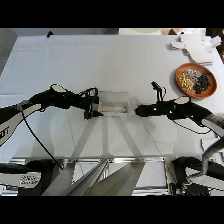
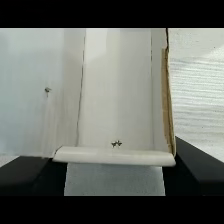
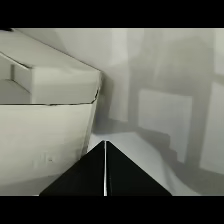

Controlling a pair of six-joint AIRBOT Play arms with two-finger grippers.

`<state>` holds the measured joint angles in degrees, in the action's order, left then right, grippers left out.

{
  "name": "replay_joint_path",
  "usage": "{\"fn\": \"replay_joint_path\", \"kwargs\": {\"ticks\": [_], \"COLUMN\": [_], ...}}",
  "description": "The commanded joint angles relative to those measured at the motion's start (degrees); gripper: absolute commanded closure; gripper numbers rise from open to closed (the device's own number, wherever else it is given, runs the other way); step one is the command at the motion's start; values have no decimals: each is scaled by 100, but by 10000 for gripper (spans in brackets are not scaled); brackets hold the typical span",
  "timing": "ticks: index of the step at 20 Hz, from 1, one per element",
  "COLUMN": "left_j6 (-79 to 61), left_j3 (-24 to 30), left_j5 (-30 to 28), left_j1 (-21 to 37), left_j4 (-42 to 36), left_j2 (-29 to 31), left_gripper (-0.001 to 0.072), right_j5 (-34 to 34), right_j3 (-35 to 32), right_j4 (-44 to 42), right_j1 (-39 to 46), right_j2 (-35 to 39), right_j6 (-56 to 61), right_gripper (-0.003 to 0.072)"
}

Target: Fold the box and place the chain.

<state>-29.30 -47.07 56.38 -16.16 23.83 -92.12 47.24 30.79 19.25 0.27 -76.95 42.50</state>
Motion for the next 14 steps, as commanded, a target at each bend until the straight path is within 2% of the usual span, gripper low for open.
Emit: {"fn": "replay_joint_path", "kwargs": {"ticks": [1, 2, 3, 8, 10, 12, 14], "left_j6": [-2, -2, -2, -2, -2, -2, -2], "left_j3": [0, 0, 0, 0, 0, 0, 0], "left_j5": [-2, -2, -2, -2, -2, -2, -2], "left_j1": [0, 0, 0, 0, 0, 0, 0], "left_j4": [0, 0, 0, 0, 2, 2, 0], "left_j2": [4, 4, 4, 4, 4, 4, 4], "left_gripper": [453, 453, 453, 453, 453, 453, 453], "right_j5": [57, 70, 74, -184, -417, -664, -855], "right_j3": [-2, -2, -2, 0, -2, -2, 0], "right_j4": [-861, -933, -951, -938, -896, -745, -472], "right_j1": [-214, -269, -328, -533, -531, -531, -531], "right_j2": [-7, -7, -7, 162, 306, 498, 662], "right_j6": [-251, -249, -249, -229, -184, -122, 133], "right_gripper": [638, 541, 490, 494, 549, 656, 677]}}
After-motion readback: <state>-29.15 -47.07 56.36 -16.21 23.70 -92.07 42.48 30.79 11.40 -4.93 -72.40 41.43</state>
